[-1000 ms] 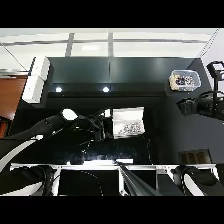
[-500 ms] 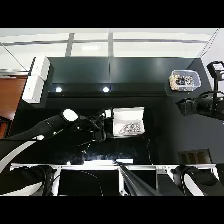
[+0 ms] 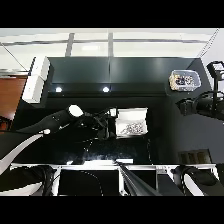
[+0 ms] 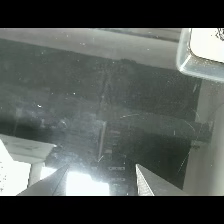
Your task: Fold the box and place the chain.
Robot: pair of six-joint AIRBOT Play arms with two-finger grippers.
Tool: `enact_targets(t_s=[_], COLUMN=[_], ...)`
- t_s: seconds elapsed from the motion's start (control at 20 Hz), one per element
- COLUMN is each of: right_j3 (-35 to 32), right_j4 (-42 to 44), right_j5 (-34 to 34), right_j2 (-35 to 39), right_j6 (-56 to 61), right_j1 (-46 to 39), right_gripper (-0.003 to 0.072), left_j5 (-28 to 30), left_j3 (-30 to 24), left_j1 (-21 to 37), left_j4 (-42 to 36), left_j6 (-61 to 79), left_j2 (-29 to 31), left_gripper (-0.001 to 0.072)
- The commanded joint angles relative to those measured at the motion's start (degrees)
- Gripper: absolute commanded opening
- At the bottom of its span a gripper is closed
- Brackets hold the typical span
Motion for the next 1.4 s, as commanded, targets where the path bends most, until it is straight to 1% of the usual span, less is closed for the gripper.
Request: enact_targets(t_s=[0.0,0.25,0.45,0.55,0.95,1.15,1.35], right_j3=[0.1,0.1,0.1,0.1,0.1,0.1,0.1], right_j4=[0.0,0.0,0.0,0.0,0.0,0.0,0.0], right_j5=[0.0,0.0,0.0,0.0,0.0,0.0,0.0], right_j2=[0.0,-0.2,-0.2,-0.2,-0.2,-0.2,-0.2], right_j6=[0.0,0.0,0.0,0.0,0.0,0.0,0.0], right_j1=[0.0,0.0,0.0,0.0,0.0,0.0,0.0], right_gripper=[0.0485,0.0485,0.0486,0.0486,0.0485,0.0486,0.0486], left_j5=[-2.3,-2.1,-2.2,-1.6,-0.6,2.9,3.9], left_j3=[1.3,1.3,1.3,1.3,1.3,1.3,1.4], left_j1=[0.0,-0.1,-0.1,-0.1,-1.0,-2.7,-2.8], left_j4=[2.1,1.9,-0.2,-0.1,-0.2,-0.2,-0.2], left_j6=[-0.1,-0.2,-0.3,-3.2,-3.7,-3.7,-4.9], left_j2=[-1.1,-1.1,-1.1,-1.1,-1.1,-1.1,-1.0], left_gripper=[0.0678,0.0688,0.0699,0.0705,0.0705,0.0705,0.0705])
